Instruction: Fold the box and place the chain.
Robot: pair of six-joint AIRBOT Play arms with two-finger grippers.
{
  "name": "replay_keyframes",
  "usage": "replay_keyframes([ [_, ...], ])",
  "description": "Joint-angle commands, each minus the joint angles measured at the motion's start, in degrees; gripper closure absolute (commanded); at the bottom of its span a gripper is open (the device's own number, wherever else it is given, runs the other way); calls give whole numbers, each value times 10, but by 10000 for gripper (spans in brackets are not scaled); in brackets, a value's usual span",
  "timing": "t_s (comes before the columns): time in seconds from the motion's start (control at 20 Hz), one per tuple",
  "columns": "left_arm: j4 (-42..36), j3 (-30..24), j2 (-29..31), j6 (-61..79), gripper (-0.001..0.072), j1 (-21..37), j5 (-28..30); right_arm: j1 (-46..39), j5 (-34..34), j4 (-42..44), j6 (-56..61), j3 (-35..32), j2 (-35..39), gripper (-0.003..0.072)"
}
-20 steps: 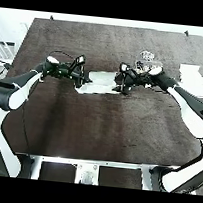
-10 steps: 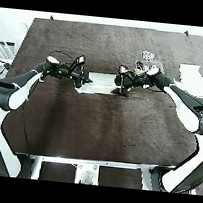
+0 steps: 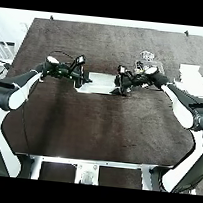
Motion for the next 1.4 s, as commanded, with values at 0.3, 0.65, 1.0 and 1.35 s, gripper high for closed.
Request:
replay_keyframes([
  [0.3, 0, 0, 0, 0, 690, 0, 2, 0, 12, 22, -14, 8, -28, 70],
  [0.65, 0, 0, 0, 0, 690, 0, 5, 1, 12, 35, -16, 12, -35, 70],
  [1.0, 0, 0, 0, 0, 690, 0, 5, 1, 12, 39, -16, 14, -42, 71],
  [1.35, 0, 0, 0, 0, 690, 0, 5, 1, 12, 39, -16, 14, -43, 198],
])
